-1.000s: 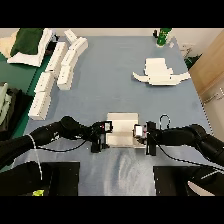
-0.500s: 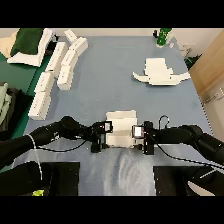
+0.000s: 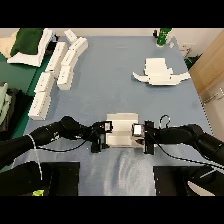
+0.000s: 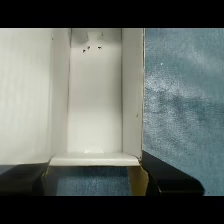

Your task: Fold the box.

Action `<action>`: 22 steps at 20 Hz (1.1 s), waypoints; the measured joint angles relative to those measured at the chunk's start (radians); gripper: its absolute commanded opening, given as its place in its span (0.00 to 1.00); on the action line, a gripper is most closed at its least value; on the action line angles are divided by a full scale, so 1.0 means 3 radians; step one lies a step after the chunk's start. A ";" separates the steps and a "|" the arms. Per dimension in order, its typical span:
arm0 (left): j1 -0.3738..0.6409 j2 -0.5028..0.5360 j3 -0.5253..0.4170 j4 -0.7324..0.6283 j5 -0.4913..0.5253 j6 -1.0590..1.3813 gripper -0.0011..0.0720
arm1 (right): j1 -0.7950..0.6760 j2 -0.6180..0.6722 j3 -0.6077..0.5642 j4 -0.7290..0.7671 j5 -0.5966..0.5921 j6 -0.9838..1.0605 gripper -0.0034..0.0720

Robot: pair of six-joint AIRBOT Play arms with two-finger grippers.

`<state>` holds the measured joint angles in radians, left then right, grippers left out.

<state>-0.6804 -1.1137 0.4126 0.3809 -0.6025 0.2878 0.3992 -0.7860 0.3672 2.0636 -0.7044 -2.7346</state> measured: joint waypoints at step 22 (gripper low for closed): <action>0.0000 0.0000 0.0000 0.0000 -0.0001 0.0000 0.67 | -0.1709 -0.0420 0.0346 -0.0420 -0.1652 0.3990 0.04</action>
<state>-0.6804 -1.1137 0.4126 0.3809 -0.6029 0.2878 -0.1135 -0.9119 0.4709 1.9377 -1.1999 -1.5375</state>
